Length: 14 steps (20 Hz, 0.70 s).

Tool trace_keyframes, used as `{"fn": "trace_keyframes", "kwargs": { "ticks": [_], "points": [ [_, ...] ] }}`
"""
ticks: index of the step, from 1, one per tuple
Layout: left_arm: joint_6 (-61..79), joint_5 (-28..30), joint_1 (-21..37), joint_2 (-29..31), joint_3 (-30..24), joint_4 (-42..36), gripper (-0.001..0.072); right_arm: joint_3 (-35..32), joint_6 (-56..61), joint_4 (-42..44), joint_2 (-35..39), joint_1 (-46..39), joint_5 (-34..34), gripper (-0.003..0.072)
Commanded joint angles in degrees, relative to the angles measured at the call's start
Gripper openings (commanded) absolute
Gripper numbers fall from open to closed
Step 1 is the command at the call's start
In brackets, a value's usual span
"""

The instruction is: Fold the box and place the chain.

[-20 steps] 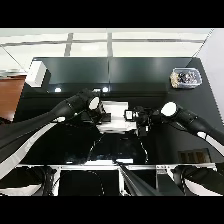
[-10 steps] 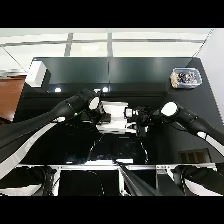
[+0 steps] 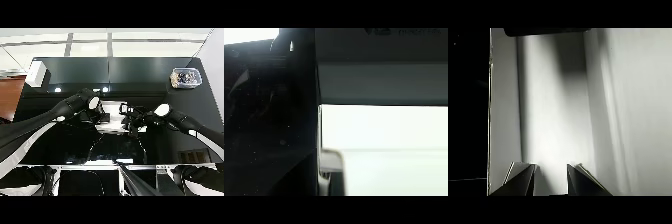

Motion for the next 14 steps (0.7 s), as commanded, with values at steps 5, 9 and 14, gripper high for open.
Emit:
{"fn": "trace_keyframes", "kwargs": {
  "ticks": [5,9,14],
  "points": [
    [0.02,0.26,0.04,-0.04,0.02,-0.42,0.0026,0.00,0.17,0.74,-0.37,0.28,-0.35,0.0357],
    [0.00,0.50,0.02,-0.04,0.02,-0.44,0.0026,0.02,5.14,-1.46,0.09,0.17,0.00,0.0011],
    [0.00,0.90,0.04,-0.04,0.02,-0.39,0.0026,1.73,43.82,-12.59,11.02,-7.23,12.66,0.0010]
  ]
}}
